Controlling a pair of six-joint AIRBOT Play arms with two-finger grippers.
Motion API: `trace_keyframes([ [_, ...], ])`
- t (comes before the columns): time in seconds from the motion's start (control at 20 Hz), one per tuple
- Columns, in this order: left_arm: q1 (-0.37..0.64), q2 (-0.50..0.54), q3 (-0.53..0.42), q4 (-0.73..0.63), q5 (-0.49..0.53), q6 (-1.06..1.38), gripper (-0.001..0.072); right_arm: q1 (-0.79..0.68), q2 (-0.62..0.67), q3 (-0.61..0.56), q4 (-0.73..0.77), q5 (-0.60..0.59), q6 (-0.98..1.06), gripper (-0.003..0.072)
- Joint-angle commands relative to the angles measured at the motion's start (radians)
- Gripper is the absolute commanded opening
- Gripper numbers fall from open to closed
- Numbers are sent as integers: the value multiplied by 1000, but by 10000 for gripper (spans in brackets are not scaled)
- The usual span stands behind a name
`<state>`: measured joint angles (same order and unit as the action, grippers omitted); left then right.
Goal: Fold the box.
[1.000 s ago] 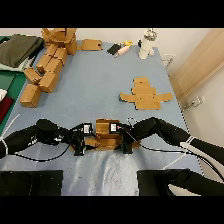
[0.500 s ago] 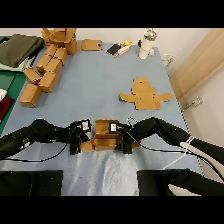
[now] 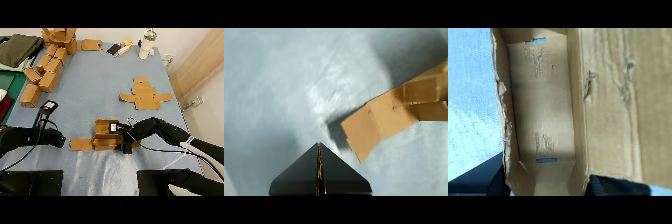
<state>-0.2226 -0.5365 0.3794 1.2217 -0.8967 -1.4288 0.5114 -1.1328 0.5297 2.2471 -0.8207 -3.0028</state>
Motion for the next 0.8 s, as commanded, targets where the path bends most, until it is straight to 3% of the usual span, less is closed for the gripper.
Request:
trace_keyframes([
  [0.0, 49, 10, -49, -64, -101, -239, 9, 1, 0, 0, 0, 0, 0, 520],
  [0.2, 29, -82, -116, -166, -47, -236, 9, 1, 0, 0, 0, 0, 0, 520],
  [0.35, -36, -111, -125, -304, 76, -175, 8, 1, 0, 0, 0, 0, 0, 520],
  [0.6, -166, -204, -125, -379, 288, -180, 8, 1, 0, 0, 0, 0, 0, 520],
  [0.75, -219, -235, -125, -442, 347, -149, 9, 1, 0, 0, 0, 0, 0, 520],
])
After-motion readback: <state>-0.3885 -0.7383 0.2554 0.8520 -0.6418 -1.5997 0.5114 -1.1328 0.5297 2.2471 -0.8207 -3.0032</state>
